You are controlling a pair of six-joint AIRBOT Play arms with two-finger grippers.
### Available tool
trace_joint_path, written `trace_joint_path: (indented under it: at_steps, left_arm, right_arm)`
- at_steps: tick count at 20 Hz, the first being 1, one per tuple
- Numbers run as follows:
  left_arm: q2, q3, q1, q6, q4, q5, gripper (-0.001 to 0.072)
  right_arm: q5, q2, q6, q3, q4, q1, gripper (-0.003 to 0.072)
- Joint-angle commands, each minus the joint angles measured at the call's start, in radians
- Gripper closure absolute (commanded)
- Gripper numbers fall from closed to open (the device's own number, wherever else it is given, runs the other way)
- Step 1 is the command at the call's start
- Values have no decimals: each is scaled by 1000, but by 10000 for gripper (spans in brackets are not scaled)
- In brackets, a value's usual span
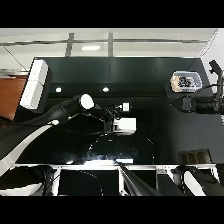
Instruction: Fold the box and place the chain.
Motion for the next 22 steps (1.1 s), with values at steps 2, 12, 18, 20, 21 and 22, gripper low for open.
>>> trace_joint_path:
  at_steps: [2,12,18,20,21,22]
  left_arm:
    - [9,48,41,-31,-7,-131,5]
    - [10,55,46,-51,-1,-173,1]
    - [9,53,-16,-78,83,-43,-2]
    - [9,53,-32,-82,97,-13,-2]
    - [9,53,-35,-91,98,-14,-2]
    - [9,53,-38,-108,98,-18,-2]
  right_arm:
    - [1,1,0,0,0,0,674]
    - [5,1,0,0,0,0,674]
    - [5,1,1,0,0,0,674]
    - [5,1,1,0,1,0,674]
    - [5,1,1,0,1,0,674]
    - [5,1,1,0,0,0,674]
